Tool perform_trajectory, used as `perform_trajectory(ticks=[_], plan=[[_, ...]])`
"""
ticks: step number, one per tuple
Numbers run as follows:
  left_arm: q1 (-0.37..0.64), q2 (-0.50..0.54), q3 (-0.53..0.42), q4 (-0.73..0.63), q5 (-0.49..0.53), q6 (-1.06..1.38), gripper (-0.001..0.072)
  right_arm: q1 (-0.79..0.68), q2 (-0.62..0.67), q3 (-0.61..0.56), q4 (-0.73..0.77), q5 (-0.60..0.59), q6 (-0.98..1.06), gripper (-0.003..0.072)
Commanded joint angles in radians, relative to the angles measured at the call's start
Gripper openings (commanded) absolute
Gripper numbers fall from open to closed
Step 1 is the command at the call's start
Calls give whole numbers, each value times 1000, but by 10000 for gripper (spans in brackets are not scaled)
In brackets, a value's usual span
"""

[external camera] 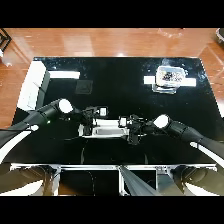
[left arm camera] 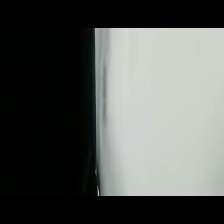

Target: Fold the box and place the chain.

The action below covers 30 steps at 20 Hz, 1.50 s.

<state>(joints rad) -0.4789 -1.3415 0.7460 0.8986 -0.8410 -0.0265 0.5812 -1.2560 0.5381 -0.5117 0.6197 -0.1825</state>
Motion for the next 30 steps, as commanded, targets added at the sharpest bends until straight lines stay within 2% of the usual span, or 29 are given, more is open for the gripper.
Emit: perform_trajectory(ticks=[1, 3, 4, 5, 6, 11, 13, 15, 16, 17, 18, 19, 20, 21, 23, 25, 27, 30], plan=[[1, 6, 2, 16, 2, -5, 329, 0, -1, 0, -1, -4, 5, 532], [2, 27, 2, 63, 3, -22, 510, 0, -1, 0, -1, -5, 6, 532], [4, 42, 2, 79, 13, -53, 519, 0, -1, 0, 0, -6, 7, 531], [9, 61, 2, 95, 24, -80, 527, 0, -1, 0, 3, -10, 8, 368], [19, 80, 2, 101, 26, -95, 578, 0, -1, 0, 4, -19, 16, 334], [129, 229, 1, 153, -15, -256, 583, 0, -1, 0, 6, -26, 23, 332], [185, 307, 1, 152, -97, -324, 583, 0, -1, 0, 6, -26, 23, 332], [225, 373, 1, 152, -253, -385, 580, 0, -1, 0, 6, -26, 22, 332], [237, 397, 1, 152, -344, -432, 529, 0, -1, 0, 6, -26, 22, 332], [238, 409, 1, 151, -423, -480, 521, 0, -1, 0, 6, -26, 22, 332], [235, 413, 1, 142, -501, -542, 436, 0, -1, 0, 6, -26, 22, 332], [229, 412, 0, 126, -570, -589, 275, 0, -1, 0, 6, -26, 22, 332], [217, 412, -2, 106, -639, -594, 44, 0, -1, 0, 6, -26, 22, 331], [200, 413, -6, 88, -676, -587, 26, 0, -1, 0, 6, -26, 22, 332], [154, 422, -40, 17, -637, -587, 26, 0, -1, 0, 6, -26, 22, 332], [87, 425, -92, -36, -522, -587, 26, 0, -1, 0, 6, -26, 22, 332], [3, 425, -139, -71, -357, -587, 26, 0, -1, 0, 6, -26, 22, 332], [-129, 423, -157, -74, -11, -587, 26, 0, -1, 0, 6, -26, 22, 331]])
